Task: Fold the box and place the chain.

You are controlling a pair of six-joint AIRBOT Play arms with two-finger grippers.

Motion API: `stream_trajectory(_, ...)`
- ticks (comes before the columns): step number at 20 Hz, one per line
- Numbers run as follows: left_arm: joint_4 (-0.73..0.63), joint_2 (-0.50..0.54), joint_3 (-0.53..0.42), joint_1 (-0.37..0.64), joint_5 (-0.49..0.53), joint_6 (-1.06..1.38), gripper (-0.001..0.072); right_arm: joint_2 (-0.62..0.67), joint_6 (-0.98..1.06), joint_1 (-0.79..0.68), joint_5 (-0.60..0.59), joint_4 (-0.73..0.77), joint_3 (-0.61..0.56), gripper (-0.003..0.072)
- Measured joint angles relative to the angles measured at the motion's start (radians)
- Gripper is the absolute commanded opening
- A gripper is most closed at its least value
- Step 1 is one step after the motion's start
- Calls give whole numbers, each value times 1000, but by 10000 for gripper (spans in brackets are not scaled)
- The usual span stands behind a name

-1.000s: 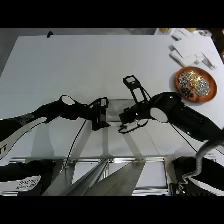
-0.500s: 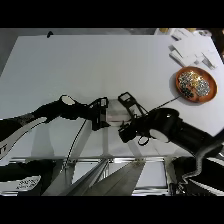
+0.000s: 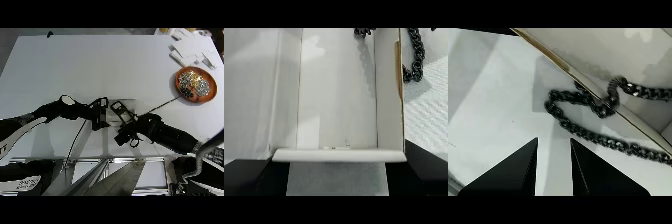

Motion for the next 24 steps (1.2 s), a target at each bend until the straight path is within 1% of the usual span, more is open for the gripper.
stream_trajectory(6,0,0,0,0,0,0,107,-63,-13,7,-31,-8,-1,235)
stream_trajectory(7,0,0,0,0,0,0,107,-71,-14,7,-33,-14,-1,218)
stream_trajectory(9,0,0,0,0,0,0,107,-80,-16,7,-36,-21,-1,214)
stream_trajectory(10,0,0,0,0,0,0,107,-84,-16,7,-37,-24,-1,176)
stream_trajectory(15,0,0,0,0,0,0,107,-90,-16,7,-45,-34,-2,150)
stream_trajectory(16,0,0,0,0,0,0,107,-90,-16,7,-50,-37,-2,63)
stream_trajectory(17,0,0,0,0,0,0,107,-90,-16,8,-53,-39,-2,17)
stream_trajectory(20,0,0,0,0,0,0,107,-89,-16,8,-49,-39,-2,17)
stream_trajectory(24,0,0,0,0,0,0,107,-41,-16,8,14,-41,-1,16)
